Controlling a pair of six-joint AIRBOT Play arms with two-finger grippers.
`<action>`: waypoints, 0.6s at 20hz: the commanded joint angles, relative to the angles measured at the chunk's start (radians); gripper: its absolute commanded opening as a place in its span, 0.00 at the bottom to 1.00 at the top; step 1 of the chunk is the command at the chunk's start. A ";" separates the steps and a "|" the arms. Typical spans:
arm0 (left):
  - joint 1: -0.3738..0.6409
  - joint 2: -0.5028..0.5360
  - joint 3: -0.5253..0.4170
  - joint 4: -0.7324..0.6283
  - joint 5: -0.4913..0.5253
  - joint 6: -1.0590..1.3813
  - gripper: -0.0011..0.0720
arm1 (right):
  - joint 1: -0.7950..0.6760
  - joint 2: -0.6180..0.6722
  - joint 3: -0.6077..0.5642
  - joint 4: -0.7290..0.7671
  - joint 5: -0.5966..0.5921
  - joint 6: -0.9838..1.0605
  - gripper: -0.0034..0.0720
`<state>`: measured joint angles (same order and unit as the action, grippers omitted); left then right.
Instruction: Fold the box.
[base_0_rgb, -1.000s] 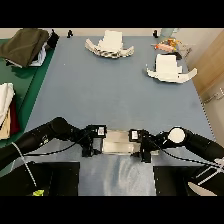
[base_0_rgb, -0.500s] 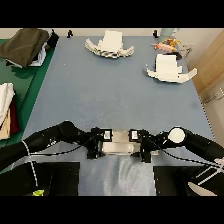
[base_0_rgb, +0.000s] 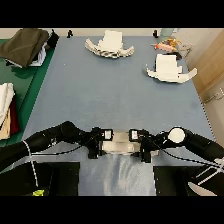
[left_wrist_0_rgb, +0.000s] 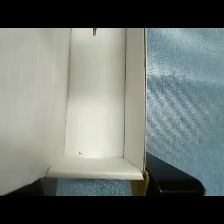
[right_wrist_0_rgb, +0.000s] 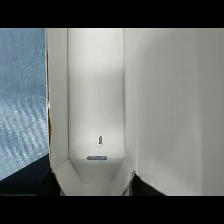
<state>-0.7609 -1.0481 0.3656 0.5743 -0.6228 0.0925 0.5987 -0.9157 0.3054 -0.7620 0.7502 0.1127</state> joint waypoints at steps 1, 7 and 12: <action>0.000 -0.001 -0.001 0.000 -0.007 -0.003 0.63 | 0.000 0.001 0.001 -0.001 0.000 -0.002 0.69; 0.000 0.005 -0.001 0.001 -0.013 -0.003 0.96 | 0.000 0.001 0.001 -0.001 0.000 -0.002 0.69; 0.023 0.048 -0.024 0.000 -0.013 -0.003 0.96 | 0.000 0.001 0.001 -0.001 0.000 -0.002 0.69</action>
<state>-0.7528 -1.0245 0.3550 0.5743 -0.6327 0.0891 0.5987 -0.9157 0.3054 -0.7639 0.7509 0.1074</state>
